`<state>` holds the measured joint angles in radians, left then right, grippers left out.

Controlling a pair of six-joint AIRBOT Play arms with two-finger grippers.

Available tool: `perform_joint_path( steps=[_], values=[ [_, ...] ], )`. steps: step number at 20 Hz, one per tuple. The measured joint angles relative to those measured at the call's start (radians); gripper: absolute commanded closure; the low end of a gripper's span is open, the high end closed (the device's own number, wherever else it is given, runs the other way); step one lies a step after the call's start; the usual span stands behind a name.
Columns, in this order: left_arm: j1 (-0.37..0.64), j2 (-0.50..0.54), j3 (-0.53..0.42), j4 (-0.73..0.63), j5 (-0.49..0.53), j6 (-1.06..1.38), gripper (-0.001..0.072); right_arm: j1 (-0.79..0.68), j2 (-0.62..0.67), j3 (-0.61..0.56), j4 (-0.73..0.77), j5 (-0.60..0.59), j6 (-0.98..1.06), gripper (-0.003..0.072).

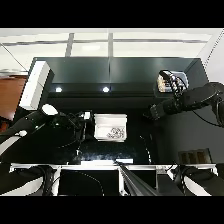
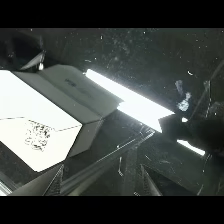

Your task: Fold the box and place the chain.

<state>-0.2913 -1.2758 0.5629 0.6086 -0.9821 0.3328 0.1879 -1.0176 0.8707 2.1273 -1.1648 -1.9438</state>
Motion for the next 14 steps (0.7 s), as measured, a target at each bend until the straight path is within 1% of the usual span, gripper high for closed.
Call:
perform_joint_path(
  steps=[14],
  values=[
    [-0.001, 0.024, 0.000, -0.004, 0.005, -0.007, -0.0011, 0.000, 0.000, 0.000, 0.000, 0.001, 0.000, 0.0122]
  ],
)
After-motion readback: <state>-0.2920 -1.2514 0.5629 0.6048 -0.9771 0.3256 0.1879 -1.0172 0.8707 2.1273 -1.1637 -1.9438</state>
